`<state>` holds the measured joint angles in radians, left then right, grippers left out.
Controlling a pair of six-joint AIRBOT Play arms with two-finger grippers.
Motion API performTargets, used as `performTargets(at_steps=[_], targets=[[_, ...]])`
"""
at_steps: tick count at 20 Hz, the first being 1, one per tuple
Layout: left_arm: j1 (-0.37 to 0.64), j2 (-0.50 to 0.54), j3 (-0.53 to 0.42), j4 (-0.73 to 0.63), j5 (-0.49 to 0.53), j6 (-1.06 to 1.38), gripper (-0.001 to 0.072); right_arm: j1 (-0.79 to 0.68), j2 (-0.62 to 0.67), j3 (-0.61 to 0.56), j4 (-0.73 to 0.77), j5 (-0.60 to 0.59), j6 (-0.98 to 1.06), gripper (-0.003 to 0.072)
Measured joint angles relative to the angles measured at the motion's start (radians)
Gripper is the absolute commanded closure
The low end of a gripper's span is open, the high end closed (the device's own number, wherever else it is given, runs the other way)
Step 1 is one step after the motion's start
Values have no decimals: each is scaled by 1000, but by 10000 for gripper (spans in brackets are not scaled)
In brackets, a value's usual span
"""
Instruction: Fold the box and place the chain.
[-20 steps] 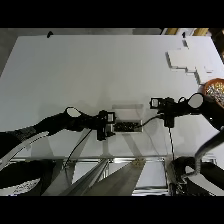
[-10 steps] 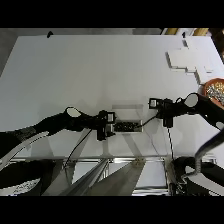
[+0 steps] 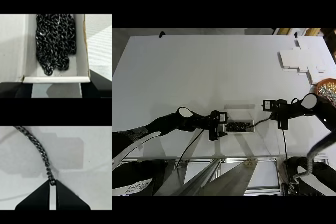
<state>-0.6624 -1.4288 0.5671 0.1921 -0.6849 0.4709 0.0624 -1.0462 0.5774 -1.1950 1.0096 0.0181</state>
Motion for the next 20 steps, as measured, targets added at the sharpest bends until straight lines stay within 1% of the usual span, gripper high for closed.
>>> performTargets(at_steps=[2, 4, 9, 11, 13, 15, 17, 19, 20], targets=[[0, 0, 0, 0, 0, 0, 456, 0, 55, 0, 31, 44, 5, 666], [0, 0, 0, 0, 0, 0, 456, 0, 104, 0, 127, 96, 8, 666], [0, 0, 0, 0, 0, 0, 456, 21, 162, 0, 551, 186, 10, 666], [0, 0, 0, 0, 0, 0, 456, 76, 169, 0, 655, 188, 11, 666], [0, 0, 0, 0, 0, 0, 456, 160, 169, 0, 716, 137, 12, 666], [0, 0, 0, 0, 0, 0, 456, 254, 158, 0, 751, 36, 23, 666], [0, 0, 0, 0, 0, 0, 456, 333, 137, 0, 758, -64, 47, 666], [0, 0, 0, 0, 0, 0, 456, 380, 113, 0, 727, -140, 91, 662], [0, 0, 0, 0, 0, 0, 456, 393, 102, 0, 697, -163, 119, 601]])
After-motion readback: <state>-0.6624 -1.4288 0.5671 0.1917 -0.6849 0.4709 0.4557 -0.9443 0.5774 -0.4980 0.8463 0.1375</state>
